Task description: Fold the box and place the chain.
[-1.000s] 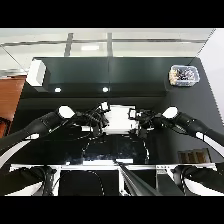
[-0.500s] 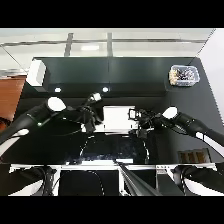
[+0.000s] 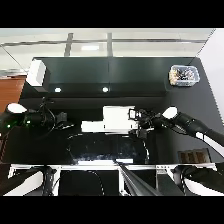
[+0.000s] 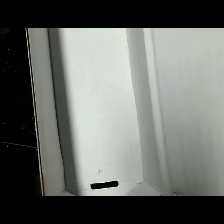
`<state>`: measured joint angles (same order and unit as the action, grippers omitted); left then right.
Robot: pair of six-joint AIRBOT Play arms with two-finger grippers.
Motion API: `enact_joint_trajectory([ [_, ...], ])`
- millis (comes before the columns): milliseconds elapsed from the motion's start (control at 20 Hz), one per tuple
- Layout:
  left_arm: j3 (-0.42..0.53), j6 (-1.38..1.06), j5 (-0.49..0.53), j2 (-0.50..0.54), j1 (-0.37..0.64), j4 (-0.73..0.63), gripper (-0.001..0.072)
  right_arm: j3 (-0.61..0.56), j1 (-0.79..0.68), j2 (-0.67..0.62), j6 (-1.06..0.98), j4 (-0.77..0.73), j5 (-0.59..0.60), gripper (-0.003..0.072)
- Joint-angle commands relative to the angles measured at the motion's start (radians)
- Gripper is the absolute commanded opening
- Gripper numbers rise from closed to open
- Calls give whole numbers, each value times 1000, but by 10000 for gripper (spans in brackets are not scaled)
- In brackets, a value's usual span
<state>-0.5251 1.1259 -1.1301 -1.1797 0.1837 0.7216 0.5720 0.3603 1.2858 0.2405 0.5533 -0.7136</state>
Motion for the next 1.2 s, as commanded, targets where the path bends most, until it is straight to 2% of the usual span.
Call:
enact_joint_trajectory([
  [0, 87, 18, -27, -31, 89, -101, 24, 0, 0, 1, 0, 0, 0, 127],
  [250, 89, 26, 55, -128, -43, -129, 24, 0, 0, 1, 0, 0, 0, 127],
  [450, 83, -135, 54, -182, -156, -281, 24, 0, 0, 1, 0, 0, 0, 127],
  [600, 57, -239, 44, -185, -177, -317, 24, 0, 0, 1, 0, 0, 0, 127],
  [850, 4, -386, -81, -186, -178, -323, 24, 0, 0, 1, 0, -1, 0, 127],
  [1050, -13, -396, -77, -187, -190, -323, 29, 0, 0, 1, 0, 0, 0, 127],
  [1100, -13, -397, -72, -187, -198, -322, 38, 0, 0, 1, 0, 0, 0, 127],
  [1150, -14, -396, -66, -187, -214, -323, 86, 0, 0, 1, 0, 0, 0, 127],
])
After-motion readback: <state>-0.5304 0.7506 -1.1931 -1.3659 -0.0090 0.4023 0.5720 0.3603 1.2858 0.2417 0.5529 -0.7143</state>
